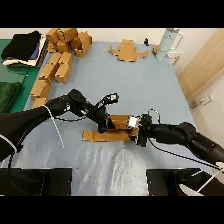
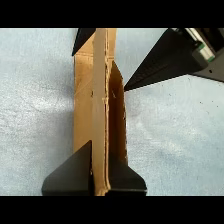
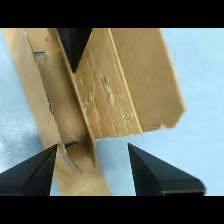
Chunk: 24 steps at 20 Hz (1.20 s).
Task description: Fold the box.
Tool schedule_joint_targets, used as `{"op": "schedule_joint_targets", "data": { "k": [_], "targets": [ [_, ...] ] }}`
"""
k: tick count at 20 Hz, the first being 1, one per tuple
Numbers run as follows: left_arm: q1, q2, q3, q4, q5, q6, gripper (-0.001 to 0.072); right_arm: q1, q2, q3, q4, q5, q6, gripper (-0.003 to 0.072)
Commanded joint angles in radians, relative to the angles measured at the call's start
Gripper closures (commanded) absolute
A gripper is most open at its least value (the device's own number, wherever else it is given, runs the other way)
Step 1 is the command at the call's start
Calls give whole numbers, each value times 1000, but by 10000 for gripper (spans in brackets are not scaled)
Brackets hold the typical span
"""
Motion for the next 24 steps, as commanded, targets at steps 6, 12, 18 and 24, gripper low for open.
{"op": "schedule_joint_targets", "data": {
  "k": [6,12,18,24],
  "targets": [
    [0,0,1,0,0,0,697,-122,-194,39,354,-109,-357,-34],
    [0,0,1,0,0,0,696,-122,-232,55,337,-108,-356,-34],
    [0,0,1,0,0,0,696,-122,-230,55,323,-115,-356,-34],
    [0,0,1,0,0,0,696,-121,-239,55,322,-115,-357,-34]
  ]
}}
